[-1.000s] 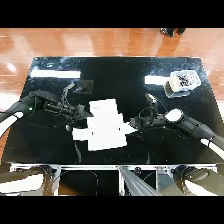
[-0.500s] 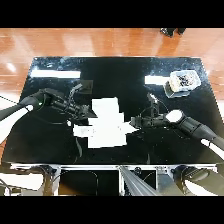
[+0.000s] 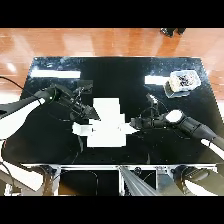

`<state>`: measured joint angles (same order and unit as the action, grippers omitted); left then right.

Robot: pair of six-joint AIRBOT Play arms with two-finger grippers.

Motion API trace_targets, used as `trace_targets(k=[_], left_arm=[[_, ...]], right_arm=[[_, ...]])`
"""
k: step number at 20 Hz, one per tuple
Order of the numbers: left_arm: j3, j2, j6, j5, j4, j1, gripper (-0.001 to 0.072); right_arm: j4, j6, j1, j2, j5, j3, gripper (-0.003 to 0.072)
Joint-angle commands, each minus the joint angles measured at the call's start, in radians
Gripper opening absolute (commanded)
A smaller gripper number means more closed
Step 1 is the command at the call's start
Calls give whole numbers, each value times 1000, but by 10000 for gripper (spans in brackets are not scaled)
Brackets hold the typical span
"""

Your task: Fold the box and place the chain.

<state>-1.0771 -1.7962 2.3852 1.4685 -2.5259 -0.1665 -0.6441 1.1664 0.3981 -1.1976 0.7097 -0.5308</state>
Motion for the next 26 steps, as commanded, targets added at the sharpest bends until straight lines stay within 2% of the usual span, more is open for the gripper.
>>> trace_targets(k=[1,2,5,6,13,14,15,16,20,26], left_arm=[[-44,-39,13,56,17,-2,596],[-47,-39,13,53,18,-2,535],[-55,-39,13,56,40,-2,78],[-55,-39,19,58,42,-2,22],[-69,-35,128,76,41,-2,21],[-71,-31,161,74,38,-3,21],[-71,-26,191,71,33,-3,20],[-71,-22,213,71,30,-3,20],[-70,11,321,39,30,-12,18],[-46,190,497,-173,31,-79,18]], right_arm=[[-4,-3,1,0,12,0,33],[-5,-3,1,0,12,0,33],[-11,-3,1,0,12,0,33],[-13,-3,1,0,12,0,34],[-30,-3,1,0,19,0,35],[-31,-3,0,0,20,0,139],[-30,-3,-6,0,20,-1,571],[-32,-4,-20,1,31,-3,696],[-163,-18,-145,37,159,-56,696],[-380,-23,-315,114,365,-238,697]])
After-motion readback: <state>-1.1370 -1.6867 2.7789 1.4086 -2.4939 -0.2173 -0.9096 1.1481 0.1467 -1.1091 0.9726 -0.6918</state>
